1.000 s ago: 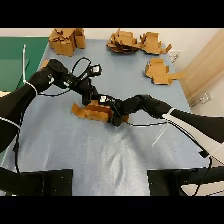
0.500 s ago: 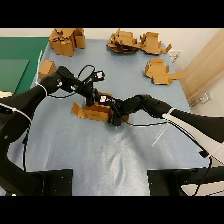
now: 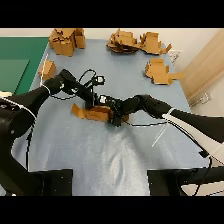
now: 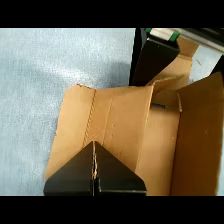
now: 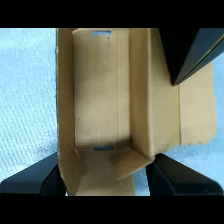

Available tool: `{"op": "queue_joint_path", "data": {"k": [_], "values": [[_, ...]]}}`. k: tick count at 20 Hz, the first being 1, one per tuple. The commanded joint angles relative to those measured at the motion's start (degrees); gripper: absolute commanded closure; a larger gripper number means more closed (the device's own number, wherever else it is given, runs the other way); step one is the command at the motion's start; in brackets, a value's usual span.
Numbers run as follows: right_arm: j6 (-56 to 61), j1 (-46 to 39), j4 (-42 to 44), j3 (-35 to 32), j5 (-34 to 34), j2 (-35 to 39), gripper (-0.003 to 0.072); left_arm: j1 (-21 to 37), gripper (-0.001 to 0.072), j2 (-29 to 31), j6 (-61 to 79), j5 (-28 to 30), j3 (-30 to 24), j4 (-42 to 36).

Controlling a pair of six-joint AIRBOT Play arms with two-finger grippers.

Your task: Fold the box.

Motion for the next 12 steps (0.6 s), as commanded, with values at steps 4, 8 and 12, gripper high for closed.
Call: {"op": "queue_joint_path", "data": {"k": [4,8,12], "values": [[0.0,-0.1,-0.5,0.0,0.1,0.0,0.0034,4.9,0.0701,2.0,-11.5,-14.3,11.1,-0.1],[0.0,0.0,-0.9,0.0,0.1,0.0,0.0034,14.4,0.0703,8.0,-14.2,-22.8,12.4,-0.1],[-0.2,0.0,-0.9,0.0,0.1,0.0,0.0034,20.1,0.0702,9.8,-14.0,-23.6,12.0,-2.9]]}}
